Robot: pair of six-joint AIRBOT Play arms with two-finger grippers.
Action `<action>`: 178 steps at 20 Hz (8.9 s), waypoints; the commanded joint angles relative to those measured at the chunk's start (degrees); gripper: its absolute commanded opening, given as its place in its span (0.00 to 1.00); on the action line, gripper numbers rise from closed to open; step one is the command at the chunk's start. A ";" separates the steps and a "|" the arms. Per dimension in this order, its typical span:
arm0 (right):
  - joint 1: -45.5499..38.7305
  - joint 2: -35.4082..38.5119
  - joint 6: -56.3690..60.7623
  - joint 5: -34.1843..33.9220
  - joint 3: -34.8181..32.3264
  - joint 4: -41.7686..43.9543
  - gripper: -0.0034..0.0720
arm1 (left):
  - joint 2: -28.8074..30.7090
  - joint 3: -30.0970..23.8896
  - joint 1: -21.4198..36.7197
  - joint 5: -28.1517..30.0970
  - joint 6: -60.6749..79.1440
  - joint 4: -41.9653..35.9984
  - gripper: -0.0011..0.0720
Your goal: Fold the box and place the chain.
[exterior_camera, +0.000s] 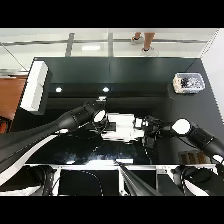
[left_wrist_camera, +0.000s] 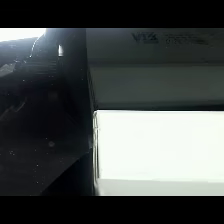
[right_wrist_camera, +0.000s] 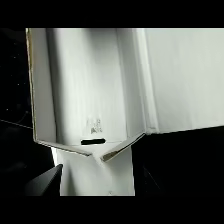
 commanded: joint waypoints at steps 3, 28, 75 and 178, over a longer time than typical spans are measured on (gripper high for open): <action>-0.04 -0.09 -2.56 1.29 0.00 4.13 0.71 | 0.02 -0.02 0.04 -0.02 0.15 0.15 0.05; 6.32 -5.16 -2.34 -8.31 0.00 18.51 0.61 | 0.02 -0.02 0.04 0.31 0.13 0.13 0.05; -8.66 -3.32 61.20 11.56 2.47 18.62 0.87 | 0.02 -0.02 0.04 -0.11 0.13 0.11 0.06; -13.51 8.81 122.55 19.08 13.60 -76.54 0.49 | 0.00 -0.02 0.07 -0.11 0.15 -0.92 0.06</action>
